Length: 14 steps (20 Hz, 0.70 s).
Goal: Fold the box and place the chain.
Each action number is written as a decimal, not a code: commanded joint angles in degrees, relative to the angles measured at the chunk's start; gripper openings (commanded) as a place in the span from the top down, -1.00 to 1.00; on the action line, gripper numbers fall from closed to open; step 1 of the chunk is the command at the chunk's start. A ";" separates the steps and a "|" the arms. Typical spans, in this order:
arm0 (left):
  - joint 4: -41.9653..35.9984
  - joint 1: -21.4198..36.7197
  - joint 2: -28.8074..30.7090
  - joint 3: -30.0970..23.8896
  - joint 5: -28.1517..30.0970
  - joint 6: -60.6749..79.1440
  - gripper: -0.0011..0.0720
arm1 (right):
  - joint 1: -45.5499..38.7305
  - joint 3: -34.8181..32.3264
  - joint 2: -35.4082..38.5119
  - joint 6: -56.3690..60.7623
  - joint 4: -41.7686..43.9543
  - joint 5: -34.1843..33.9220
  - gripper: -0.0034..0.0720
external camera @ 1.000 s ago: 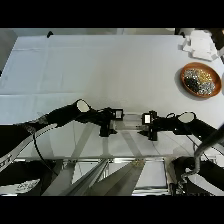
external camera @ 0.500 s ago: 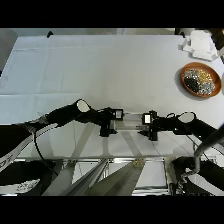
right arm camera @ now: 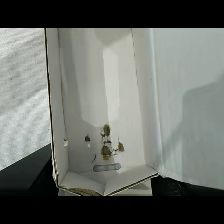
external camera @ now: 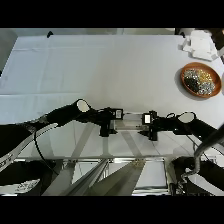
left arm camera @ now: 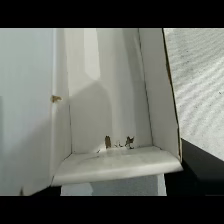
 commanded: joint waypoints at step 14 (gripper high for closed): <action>0.07 -0.04 0.04 -0.04 -0.46 0.00 0.03 | 0.02 0.02 5.84 18.78 -9.88 -2.67 -0.94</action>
